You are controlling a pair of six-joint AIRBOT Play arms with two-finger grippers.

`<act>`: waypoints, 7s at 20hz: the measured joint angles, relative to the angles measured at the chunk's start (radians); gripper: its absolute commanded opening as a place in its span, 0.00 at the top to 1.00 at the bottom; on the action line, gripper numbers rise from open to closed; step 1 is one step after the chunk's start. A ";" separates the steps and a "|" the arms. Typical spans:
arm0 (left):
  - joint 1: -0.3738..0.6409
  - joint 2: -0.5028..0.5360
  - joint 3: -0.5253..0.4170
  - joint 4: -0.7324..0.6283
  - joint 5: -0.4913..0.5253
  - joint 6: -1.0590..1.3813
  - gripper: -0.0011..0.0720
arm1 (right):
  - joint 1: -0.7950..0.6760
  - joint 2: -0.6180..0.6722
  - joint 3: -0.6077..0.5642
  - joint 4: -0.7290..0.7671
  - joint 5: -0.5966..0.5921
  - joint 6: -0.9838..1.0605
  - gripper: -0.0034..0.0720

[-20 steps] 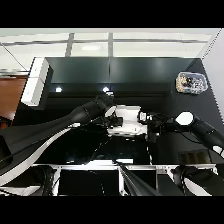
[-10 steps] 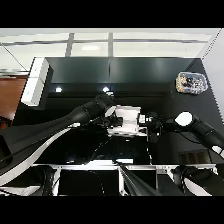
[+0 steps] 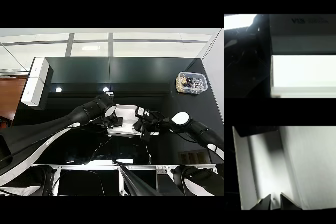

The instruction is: Fold the box and place the chain.

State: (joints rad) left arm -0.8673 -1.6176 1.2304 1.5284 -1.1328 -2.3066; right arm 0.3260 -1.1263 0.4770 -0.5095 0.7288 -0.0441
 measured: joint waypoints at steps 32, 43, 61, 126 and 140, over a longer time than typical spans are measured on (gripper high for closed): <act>0.000 0.000 0.000 0.000 0.004 0.002 0.95 | -0.637 0.043 -0.059 -0.216 0.363 1.192 0.93; 0.000 0.000 0.000 0.000 0.005 0.001 0.95 | -0.415 -0.069 0.083 -0.031 0.463 1.032 0.17; 0.000 0.000 0.000 0.000 0.005 0.002 0.95 | -0.021 -0.072 0.217 -0.275 0.300 1.453 0.32; 0.000 0.000 0.000 0.000 0.005 0.003 0.94 | 0.328 -0.215 0.441 -0.886 0.343 2.246 0.60; 0.000 0.000 0.000 0.000 0.005 0.002 0.94 | 0.130 0.250 0.443 -1.075 0.473 2.100 0.60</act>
State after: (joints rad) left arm -0.8669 -1.6176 1.2304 1.5284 -1.1275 -2.3051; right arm 0.4557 -0.8761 0.9203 -1.5845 1.2022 2.0560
